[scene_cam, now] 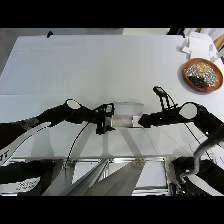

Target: Fold the box and place the chain.

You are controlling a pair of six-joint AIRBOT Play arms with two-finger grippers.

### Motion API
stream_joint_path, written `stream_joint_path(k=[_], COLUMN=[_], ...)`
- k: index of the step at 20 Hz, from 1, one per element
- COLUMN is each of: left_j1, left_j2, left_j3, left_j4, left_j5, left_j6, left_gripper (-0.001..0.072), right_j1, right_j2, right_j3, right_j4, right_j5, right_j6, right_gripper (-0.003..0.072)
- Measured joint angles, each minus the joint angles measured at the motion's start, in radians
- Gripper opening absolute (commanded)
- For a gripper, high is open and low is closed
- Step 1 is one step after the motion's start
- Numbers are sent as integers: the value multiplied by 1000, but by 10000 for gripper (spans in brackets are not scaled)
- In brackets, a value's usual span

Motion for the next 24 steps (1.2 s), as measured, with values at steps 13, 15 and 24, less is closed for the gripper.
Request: stream_joint_path(k=[13, 15, 24], left_j1=[0, 0, 0], left_j2=[0, 0, 0], left_j3=[0, 0, 0], left_j4=[0, 0, 0], left_j5=[0, 0, 0], left_j6=[0, 0, 0], left_gripper=[135, 135, 135], right_j1=[263, 298, 385], right_j2=[-201, -235, -305], right_j3=[184, 213, 270], right_j4=[-378, -423, -556], right_j5=[61, 74, 115], right_j6=[464, 541, 740], right_gripper=[419, 416, 171])
